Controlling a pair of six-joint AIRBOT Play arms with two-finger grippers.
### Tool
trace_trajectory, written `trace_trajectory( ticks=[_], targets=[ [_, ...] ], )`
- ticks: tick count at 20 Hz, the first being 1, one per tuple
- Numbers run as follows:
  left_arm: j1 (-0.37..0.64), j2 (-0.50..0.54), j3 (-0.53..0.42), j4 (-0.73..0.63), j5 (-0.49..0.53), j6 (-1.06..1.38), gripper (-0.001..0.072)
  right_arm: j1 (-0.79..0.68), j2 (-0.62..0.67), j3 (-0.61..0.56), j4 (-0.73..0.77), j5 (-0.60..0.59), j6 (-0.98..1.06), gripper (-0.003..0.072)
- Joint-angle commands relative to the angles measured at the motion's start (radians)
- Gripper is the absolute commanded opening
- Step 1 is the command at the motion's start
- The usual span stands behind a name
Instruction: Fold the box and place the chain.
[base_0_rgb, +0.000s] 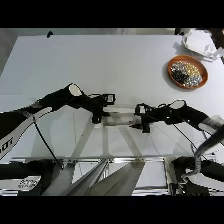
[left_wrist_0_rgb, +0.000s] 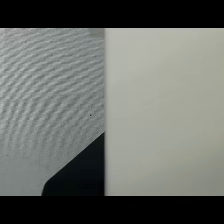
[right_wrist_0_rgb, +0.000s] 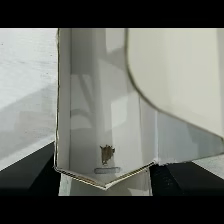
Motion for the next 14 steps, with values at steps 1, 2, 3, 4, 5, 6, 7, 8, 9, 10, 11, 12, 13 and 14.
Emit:
trace_trajectory(
  ticks=[1,2,3,4,5,6,7,8,9,10,11,12,13,14],
  targets=[
    [0.000,0.000,0.001,0.000,0.002,-0.001,0.0010,0.001,-0.003,0.001,-0.017,-0.008,0.014,0.0436],
    [0.000,0.000,0.001,0.000,0.002,-0.001,0.0010,0.001,-0.003,0.001,-0.032,-0.018,0.045,0.0436],
    [0.000,0.000,0.001,0.000,0.002,-0.001,0.0010,0.001,-0.005,0.001,-0.063,-0.027,0.072,0.0437],
    [0.000,0.000,0.001,0.000,0.002,-0.001,0.0010,0.001,-0.008,0.001,-0.072,-0.033,0.084,0.0437],
    [0.000,0.000,0.001,0.000,0.002,-0.001,0.0010,0.001,-0.009,0.001,-0.071,-0.035,0.088,0.0437],
    [0.000,0.000,0.001,0.000,0.002,-0.001,0.0010,0.001,-0.008,0.001,-0.071,-0.035,0.088,0.0437],
    [0.000,0.000,0.001,0.000,0.002,-0.001,0.0010,0.002,-0.009,0.001,-0.071,-0.035,0.088,0.0437],
    [0.000,0.000,0.001,0.000,0.002,-0.001,0.0010,0.001,-0.009,0.001,-0.071,-0.035,0.088,0.0436],
    [0.000,0.000,0.001,0.000,0.002,-0.001,0.0010,0.002,-0.009,0.001,-0.071,-0.035,0.088,0.0436],
    [0.000,0.000,0.001,0.000,0.002,-0.001,0.0010,0.002,-0.009,0.001,-0.073,-0.035,0.090,0.0436],
    [0.000,0.000,0.001,0.000,0.002,-0.001,0.0010,0.002,-0.009,0.001,-0.080,-0.035,0.096,0.0437],
    [0.000,0.000,0.001,0.000,0.002,-0.001,0.0010,0.002,-0.009,0.001,-0.097,-0.035,0.096,0.0441],
    [0.000,0.000,0.001,0.000,0.002,-0.001,0.0010,0.001,-0.009,0.001,-0.104,-0.035,0.096,0.0479],
    [0.000,0.000,0.001,0.000,0.002,-0.001,0.0010,0.002,-0.009,0.001,-0.105,-0.035,0.096,0.0480]
  ],
)
